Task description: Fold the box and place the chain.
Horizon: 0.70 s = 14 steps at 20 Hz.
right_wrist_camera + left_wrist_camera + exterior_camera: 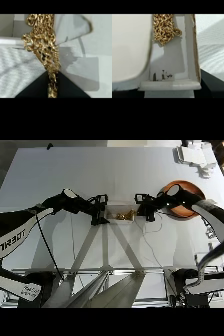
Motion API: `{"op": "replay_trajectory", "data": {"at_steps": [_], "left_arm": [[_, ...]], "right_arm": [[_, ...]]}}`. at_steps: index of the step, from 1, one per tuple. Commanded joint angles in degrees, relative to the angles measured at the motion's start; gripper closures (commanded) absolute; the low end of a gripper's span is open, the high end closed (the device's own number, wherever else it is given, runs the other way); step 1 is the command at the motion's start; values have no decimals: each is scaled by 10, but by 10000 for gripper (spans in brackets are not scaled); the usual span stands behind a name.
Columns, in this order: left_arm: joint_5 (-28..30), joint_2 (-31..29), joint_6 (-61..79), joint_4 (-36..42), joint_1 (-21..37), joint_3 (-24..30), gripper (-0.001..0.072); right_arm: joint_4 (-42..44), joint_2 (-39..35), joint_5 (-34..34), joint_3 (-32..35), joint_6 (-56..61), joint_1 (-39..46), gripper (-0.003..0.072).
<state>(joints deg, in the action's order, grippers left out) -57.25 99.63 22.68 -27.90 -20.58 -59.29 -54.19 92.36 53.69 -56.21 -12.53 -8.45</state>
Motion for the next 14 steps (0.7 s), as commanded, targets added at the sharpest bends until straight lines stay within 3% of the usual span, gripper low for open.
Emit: {"op": "replay_trajectory", "data": {"at_steps": [1, 4, 9, 14], "left_arm": [[0, 0, 0, 0, 0, 0, 286], [0, 0, 0, 0, 0, 0, 286], [0, 0, 0, 0, 0, 0, 286], [0, 0, 0, 0, 0, 0, 286]], "right_arm": [[-85, -8, -1, 0, 99, 0, 677], [-83, -49, 6, 0, 128, 0, 679], [-61, -152, 72, 0, 128, 0, 679], [126, -228, 134, 0, 128, -1, 679]]}}
